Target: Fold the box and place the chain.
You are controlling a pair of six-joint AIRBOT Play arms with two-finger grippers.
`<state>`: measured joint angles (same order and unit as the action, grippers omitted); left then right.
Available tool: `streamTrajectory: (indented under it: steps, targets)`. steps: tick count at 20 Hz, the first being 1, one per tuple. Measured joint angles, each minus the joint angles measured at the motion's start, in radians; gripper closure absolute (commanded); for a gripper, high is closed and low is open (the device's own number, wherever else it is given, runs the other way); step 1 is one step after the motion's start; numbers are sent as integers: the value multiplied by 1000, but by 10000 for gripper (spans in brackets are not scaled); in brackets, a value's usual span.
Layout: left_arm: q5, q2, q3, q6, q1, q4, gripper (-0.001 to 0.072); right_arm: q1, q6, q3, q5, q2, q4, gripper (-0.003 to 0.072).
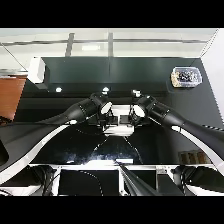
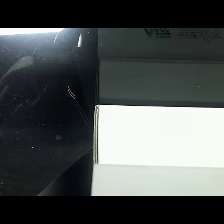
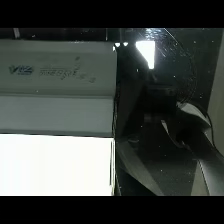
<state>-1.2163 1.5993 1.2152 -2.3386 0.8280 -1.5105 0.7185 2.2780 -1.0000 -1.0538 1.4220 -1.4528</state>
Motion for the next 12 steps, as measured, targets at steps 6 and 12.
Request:
streamTrajectory:
  steps: [6, 12]
  targets:
    - [0, 0, 0, 0, 0, 1, 683, 0, 0, -1, -8, 19, 1, 568]
    - [0, 0, 0, 0, 0, 1, 683, 0, 1, -1, -11, 23, -3, 674]
